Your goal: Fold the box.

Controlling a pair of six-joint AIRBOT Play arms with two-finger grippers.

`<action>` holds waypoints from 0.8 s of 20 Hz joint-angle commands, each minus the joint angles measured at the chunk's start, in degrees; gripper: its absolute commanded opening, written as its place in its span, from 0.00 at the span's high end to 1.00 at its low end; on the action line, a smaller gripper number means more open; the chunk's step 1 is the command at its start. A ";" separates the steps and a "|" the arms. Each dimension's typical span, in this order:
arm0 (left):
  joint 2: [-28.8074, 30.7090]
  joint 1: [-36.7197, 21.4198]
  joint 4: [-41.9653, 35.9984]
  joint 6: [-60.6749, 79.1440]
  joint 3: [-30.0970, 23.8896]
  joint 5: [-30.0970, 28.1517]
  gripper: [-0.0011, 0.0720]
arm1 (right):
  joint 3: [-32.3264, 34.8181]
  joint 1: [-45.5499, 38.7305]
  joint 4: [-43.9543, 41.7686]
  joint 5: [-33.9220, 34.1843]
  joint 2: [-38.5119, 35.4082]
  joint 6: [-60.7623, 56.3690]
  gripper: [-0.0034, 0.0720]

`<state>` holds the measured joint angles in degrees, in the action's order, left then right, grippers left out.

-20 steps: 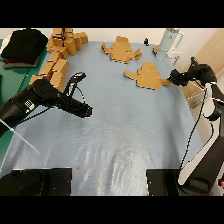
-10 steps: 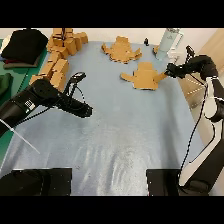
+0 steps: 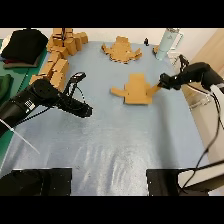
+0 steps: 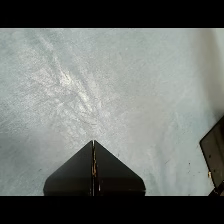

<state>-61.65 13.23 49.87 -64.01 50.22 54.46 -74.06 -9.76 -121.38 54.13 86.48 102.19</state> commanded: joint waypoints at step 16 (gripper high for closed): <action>0.04 0.00 -0.13 0.11 -0.02 -0.09 0.97 | 41.92 9.62 10.60 0.70 -32.30 -18.71 0.63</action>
